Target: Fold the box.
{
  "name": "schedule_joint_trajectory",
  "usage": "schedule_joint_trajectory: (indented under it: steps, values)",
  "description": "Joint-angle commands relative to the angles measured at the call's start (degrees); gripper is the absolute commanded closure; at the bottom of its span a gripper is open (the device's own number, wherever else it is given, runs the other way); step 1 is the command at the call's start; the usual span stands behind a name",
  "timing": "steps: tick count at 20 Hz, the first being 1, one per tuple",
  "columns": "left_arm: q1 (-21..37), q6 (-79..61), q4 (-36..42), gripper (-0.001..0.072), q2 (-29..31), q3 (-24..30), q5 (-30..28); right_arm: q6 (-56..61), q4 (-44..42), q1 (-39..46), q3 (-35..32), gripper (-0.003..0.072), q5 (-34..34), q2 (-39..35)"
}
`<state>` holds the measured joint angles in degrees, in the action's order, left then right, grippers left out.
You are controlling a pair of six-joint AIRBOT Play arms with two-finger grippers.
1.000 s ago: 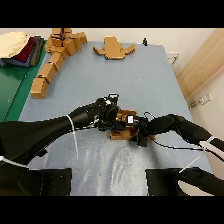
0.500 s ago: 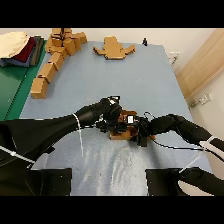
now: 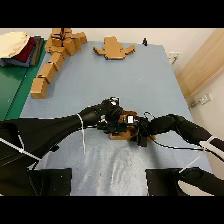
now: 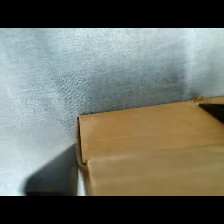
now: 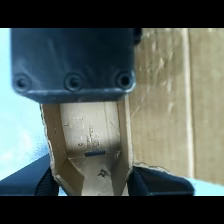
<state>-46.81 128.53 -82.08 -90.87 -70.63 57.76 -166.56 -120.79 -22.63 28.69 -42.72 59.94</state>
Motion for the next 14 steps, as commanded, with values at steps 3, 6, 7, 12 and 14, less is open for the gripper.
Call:
schedule_joint_trajectory:
  steps: [3, 6, 7, 12, 14]
  values:
    - [-0.02, 1.44, 0.07, 0.0661, -0.09, -0.02, -0.33, 0.02, -0.02, 0.02, 0.04, 0.0175, 0.02, -0.02]
    - [-0.02, 1.46, 0.22, 0.0669, -0.09, -0.02, -0.07, 0.0, -0.02, 0.02, 0.04, 0.0175, 0.02, -0.02]
    - [-0.02, 1.46, 0.26, 0.0669, -0.09, -0.02, -0.09, 0.02, -0.02, 0.02, 0.04, 0.0175, 0.04, -0.02]
    - [0.0, 1.27, 0.92, 0.0603, -0.09, -0.02, 0.94, 0.02, -0.02, 0.02, 0.04, 0.0175, 0.02, -0.02]
    - [0.07, 1.36, 0.94, 0.0375, -0.09, -0.02, 2.08, 0.0, -0.02, 0.02, 0.04, 0.0175, 0.02, -0.02]
